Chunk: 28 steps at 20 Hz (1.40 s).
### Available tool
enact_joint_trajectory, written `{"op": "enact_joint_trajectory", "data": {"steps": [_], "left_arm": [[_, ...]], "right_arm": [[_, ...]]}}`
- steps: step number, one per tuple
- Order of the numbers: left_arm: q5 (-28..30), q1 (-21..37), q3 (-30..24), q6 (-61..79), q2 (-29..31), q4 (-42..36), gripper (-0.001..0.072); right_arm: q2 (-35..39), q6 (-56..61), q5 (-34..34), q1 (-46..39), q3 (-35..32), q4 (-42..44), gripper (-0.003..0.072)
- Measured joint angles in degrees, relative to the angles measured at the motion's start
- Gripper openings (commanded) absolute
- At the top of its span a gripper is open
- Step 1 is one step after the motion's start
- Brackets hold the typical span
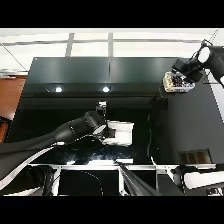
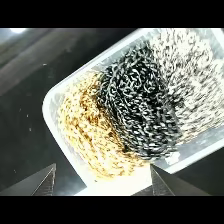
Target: Fold the box and place the chain.
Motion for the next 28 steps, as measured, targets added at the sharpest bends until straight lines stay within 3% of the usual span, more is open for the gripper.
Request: {"op": "enact_joint_trajectory", "data": {"steps": [5,6,7,19,20,22,23,28], "left_arm": [[0.0,0.0,0.0,0.0,0.0,0.0,0.003],[0.0,0.0,0.0,0.0,0.0,0.0,0.003],[0.0,0.0,0.0,0.0,0.0,0.0,0.003],[0.0,0.0,0.0,0.02,0.0,0.02,0.0029],[0.02,0.0,0.0,0.02,0.0,0.02,0.003],[0.02,0.0,0.0,0.02,0.0,0.02,0.003],[0.0,0.0,0.0,0.02,0.0,0.02,0.0029],[0.02,0.0,0.0,0.02,0.0,0.02,0.003]], "right_arm": [[-5.88,6.14,2.75,-0.7,4.48,1.99,0.0668],[-6.75,6.8,3.13,-0.76,4.76,2.62,0.0544],[-7.39,7.28,3.19,-0.81,5.01,3.37,0.0506],[-11.61,8.83,0.42,-0.9,5.6,8.44,0.0505],[-11.91,8.81,0.0,-0.9,5.6,9.29,0.0396],[-12.28,8.55,-0.46,-0.87,5.6,10.8,0.0053],[-12.31,7.65,-0.48,-0.9,5.6,11.37,0.0014],[-10.51,-0.87,0.57,-2.05,5.57,15.52,0.0012]]}}
